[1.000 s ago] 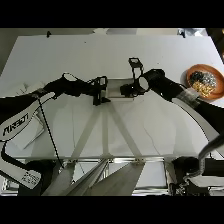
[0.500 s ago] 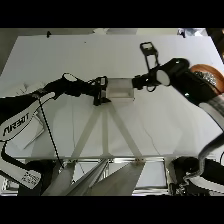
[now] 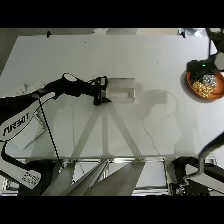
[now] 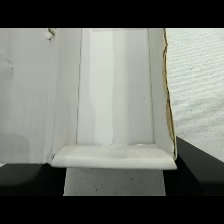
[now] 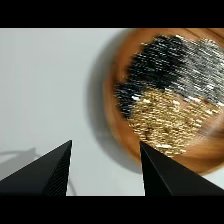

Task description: Fold the box and place the chain.

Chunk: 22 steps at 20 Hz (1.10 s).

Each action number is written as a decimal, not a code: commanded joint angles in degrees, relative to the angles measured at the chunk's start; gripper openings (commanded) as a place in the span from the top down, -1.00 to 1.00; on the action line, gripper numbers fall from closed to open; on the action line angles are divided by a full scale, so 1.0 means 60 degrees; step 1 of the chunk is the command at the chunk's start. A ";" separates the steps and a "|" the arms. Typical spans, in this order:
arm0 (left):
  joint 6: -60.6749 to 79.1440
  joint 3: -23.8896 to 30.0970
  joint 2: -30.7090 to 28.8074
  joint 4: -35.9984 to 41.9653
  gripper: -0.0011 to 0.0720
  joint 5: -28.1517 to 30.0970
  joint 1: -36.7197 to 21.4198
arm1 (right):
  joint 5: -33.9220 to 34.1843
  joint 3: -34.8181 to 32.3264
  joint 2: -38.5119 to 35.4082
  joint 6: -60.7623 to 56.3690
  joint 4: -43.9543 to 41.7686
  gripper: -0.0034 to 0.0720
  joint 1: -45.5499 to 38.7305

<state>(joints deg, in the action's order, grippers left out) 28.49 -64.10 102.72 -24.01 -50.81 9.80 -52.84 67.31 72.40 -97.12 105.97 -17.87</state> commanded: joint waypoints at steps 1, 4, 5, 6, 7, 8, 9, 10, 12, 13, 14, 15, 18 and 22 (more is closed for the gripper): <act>0.0000 0.0004 -0.0007 -0.0004 0.08 0.0004 -0.0011 | 0.0503 -0.0004 0.0889 0.1599 -0.1027 -0.32 -0.2000; 0.0000 0.0004 -0.0004 -0.0004 0.08 0.0000 -0.0011 | 0.1053 0.0000 0.1989 0.1996 -0.1290 -0.37 -0.2692; 0.0000 0.0004 -0.0004 -0.0004 0.08 0.0004 -0.0011 | 0.1304 0.0000 0.2302 0.1996 -0.1290 -0.37 -0.2801; 0.0000 0.0004 -0.0004 -0.0004 0.08 0.0000 -0.0011 | 0.1534 0.0004 0.2561 0.1996 -0.1264 -0.37 -0.2827; 0.0000 0.0004 -0.0004 -0.0004 0.08 0.0000 -0.0011 | 0.1738 0.0004 0.2805 0.1993 -0.1275 -0.37 -0.2867; 0.0000 0.0004 -0.0007 -0.0004 0.08 0.0004 -0.0011 | 0.1902 0.0004 0.3053 0.1993 -0.1377 -0.37 -0.2867; 0.0000 0.0004 -0.0004 -0.0004 0.08 0.0000 -0.0011 | 0.2033 0.0004 0.3293 0.1993 -0.1512 -0.37 -0.2867; 0.0000 0.0004 -0.0004 -0.0004 0.08 0.0000 -0.0011 | 0.2109 0.0004 0.3483 0.1989 -0.1545 -0.37 -0.2867; 0.0000 0.0004 -0.0004 -0.0004 0.08 0.0004 -0.0011 | 0.2120 0.0004 0.3810 0.1989 -0.1643 -0.36 -0.2867; 0.0000 0.0004 -0.0007 -0.0004 0.08 0.0000 -0.0011 | 0.2040 0.0004 0.3942 0.1985 -0.1694 -0.35 -0.2867; -0.0004 0.0004 -0.0004 -0.0004 0.08 0.0000 -0.0011 | 0.1931 0.0004 0.4014 0.1993 -0.1745 -0.27 -0.2867; 0.0000 0.0004 -0.0004 -0.0004 0.08 0.0000 -0.0011 | 0.1807 0.0004 0.4025 0.1993 -0.1796 0.09 -0.2867; 0.0000 0.0004 -0.0007 0.0000 0.08 0.0000 -0.0011 | 0.1494 0.0004 0.3810 0.2044 -0.2040 0.88 -0.2863; 0.0000 0.0004 -0.0007 0.0000 0.08 0.0000 -0.0011 | 0.1406 0.0004 0.2692 0.2244 -0.2062 0.88 -0.2524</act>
